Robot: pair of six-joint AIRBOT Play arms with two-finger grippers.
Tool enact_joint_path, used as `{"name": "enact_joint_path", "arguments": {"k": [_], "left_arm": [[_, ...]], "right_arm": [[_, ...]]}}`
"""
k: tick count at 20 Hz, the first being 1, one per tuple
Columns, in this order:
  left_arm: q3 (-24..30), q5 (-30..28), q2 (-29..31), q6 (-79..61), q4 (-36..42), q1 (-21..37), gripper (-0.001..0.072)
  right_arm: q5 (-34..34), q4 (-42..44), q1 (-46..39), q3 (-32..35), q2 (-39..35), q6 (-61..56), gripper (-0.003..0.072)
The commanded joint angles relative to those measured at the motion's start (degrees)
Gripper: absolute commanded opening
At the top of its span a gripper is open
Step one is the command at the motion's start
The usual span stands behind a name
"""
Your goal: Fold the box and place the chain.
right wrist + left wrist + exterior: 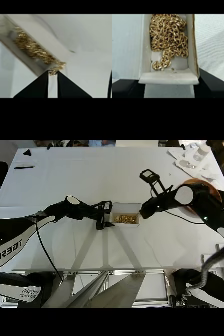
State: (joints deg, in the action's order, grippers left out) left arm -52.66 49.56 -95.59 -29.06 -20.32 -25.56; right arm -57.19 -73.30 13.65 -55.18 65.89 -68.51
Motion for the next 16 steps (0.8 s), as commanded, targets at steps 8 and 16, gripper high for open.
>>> {"name": "enact_joint_path", "arguments": {"k": [8, 16], "left_arm": [[0.02, -0.02, 0.0, -0.02, -0.02, -0.02, 0.0348], [0.02, -0.02, 0.0, -0.02, 0.0, -0.02, 0.0348]], "right_arm": [[7.26, 6.84, 5.4, -0.02, 1.46, -2.14, 0.0008], [11.08, 7.65, 9.9, -0.04, 7.37, -3.85, 0.0085]]}}
